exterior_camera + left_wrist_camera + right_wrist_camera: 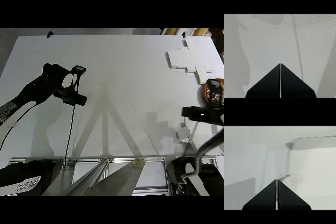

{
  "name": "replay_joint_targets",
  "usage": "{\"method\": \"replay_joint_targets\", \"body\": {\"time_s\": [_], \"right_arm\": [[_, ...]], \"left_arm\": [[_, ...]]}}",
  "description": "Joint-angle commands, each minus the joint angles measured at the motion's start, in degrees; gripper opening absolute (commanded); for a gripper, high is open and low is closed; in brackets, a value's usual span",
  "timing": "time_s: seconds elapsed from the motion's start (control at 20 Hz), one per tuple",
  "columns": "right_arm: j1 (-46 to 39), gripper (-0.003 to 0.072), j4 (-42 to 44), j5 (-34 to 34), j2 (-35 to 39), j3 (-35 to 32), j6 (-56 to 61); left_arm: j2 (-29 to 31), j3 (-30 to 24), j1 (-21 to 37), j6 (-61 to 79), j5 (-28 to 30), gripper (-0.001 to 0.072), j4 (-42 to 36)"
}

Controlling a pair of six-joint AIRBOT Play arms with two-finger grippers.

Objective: Fold the box and place the chain.

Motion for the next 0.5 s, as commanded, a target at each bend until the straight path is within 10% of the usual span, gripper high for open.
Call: {"method": "replay_joint_targets", "body": {"time_s": [0.0,0.15,0.3,0.45], "right_arm": [[-8.5,0.0017,-23.3,2.4,-4.5,4.3,-0.7],[-15.2,0.0020,-24.3,-0.5,-13.8,4.4,-8.5],[-18.8,0.0390,-29.1,3.9,-22.2,5.9,-13.7],[-22.3,0.0390,-30.1,5.9,-26.3,11.0,-13.6]], "left_arm": [[0.0,0.0,0.0,0.0,0.0,0.0009,0.0],[0.0,0.0,-0.2,0.0,0.0,0.0009,0.0],[0.0,0.0,-0.2,0.0,0.0,0.0009,0.0],[0.0,0.0,-0.2,0.0,0.0,0.0009,0.0]]}}
